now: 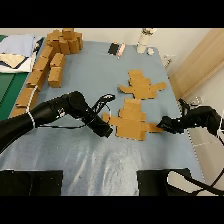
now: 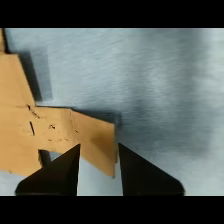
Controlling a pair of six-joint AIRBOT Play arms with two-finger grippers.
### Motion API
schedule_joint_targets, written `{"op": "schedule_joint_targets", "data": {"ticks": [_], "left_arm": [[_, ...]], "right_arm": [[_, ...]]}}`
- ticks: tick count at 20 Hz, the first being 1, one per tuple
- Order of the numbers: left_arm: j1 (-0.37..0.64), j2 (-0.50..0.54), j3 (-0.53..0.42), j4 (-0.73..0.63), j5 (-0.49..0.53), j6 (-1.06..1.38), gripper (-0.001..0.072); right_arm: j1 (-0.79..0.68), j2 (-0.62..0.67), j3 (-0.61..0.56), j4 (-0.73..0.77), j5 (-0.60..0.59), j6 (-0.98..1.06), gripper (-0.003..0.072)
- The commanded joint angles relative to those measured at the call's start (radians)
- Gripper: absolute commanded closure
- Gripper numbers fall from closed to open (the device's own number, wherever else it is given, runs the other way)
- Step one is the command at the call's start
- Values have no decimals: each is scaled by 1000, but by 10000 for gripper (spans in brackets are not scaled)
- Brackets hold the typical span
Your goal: Fold the box.
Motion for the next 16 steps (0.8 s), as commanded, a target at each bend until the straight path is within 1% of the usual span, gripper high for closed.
{"op": "schedule_joint_targets", "data": {"ticks": [1, 2, 7, 8, 11, 12, 13, 14, 15, 16], "left_arm": [[-2, 0, 0, 0, 0, -3, 698], [-2, 0, 0, 0, 0, -3, 698], [-2, 0, 0, -4, -5, -3, 698], [-2, 0, 0, -11, -9, -3, 698], [-2, 0, 0, -22, -11, -3, 698], [-2, 0, 0, -23, -13, -3, 698], [-2, 0, 0, -23, -19, -4, 698], [-1, 0, 0, -35, -21, -7, 698], [1, 0, 3, -58, -23, -6, 698], [8, 0, 11, -69, -27, -3, 698]], "right_arm": [[-13, -39, 9, 133, -61, -134, 338], [-13, -39, 9, 137, -61, -139, 352], [34, -86, 9, 151, -83, -156, 355], [47, -97, 9, 151, -80, -157, 400], [63, -115, 10, 151, -59, -157, 409], [66, -117, 11, 151, -57, -165, 485], [72, -117, 14, 155, -60, -166, 586], [86, -117, 18, 174, -73, -181, 666], [108, -117, 20, 199, -82, -191, 684], [143, -117, 20, 233, -87, -190, 684]]}}
